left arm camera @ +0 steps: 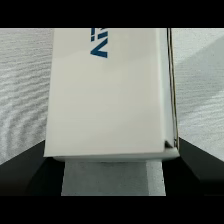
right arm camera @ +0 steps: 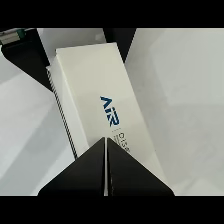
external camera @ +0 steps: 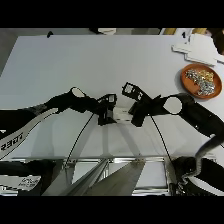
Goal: Fold the box and place the chain.
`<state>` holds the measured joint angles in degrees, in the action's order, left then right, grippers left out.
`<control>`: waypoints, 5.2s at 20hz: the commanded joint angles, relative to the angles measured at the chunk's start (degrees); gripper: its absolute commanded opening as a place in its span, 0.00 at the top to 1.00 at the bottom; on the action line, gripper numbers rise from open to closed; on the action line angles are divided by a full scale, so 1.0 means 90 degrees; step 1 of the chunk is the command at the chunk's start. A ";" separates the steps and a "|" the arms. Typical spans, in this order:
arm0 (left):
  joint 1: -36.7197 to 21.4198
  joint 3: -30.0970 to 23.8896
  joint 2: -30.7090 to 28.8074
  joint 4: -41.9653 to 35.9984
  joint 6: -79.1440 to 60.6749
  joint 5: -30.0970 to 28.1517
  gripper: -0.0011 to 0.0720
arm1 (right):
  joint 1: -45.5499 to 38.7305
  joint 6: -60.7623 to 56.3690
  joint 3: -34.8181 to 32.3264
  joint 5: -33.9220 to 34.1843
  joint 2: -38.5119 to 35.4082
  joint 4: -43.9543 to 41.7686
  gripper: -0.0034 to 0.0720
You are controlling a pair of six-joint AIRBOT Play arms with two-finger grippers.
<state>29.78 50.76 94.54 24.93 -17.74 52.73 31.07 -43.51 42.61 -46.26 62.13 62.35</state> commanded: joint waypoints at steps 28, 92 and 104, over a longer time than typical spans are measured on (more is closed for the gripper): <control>-0.0005 0.0007 -0.0005 0.0000 0.0000 -0.0002 0.70 | 0.0000 0.0641 -0.0262 0.0695 -0.0328 -0.0512 0.69; -0.0005 0.0007 -0.0005 0.0000 -0.0002 0.0000 0.70 | -0.0372 0.1647 -0.0274 -0.0231 -0.0017 -0.1452 0.94; -0.0005 0.0007 -0.0005 0.0000 -0.0002 0.0000 0.70 | -0.0369 0.1651 -0.0486 -0.0330 0.0095 -0.1430 0.94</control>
<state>29.78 50.76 94.54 24.95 -17.80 52.73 27.73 -28.67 38.57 -49.01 62.87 49.28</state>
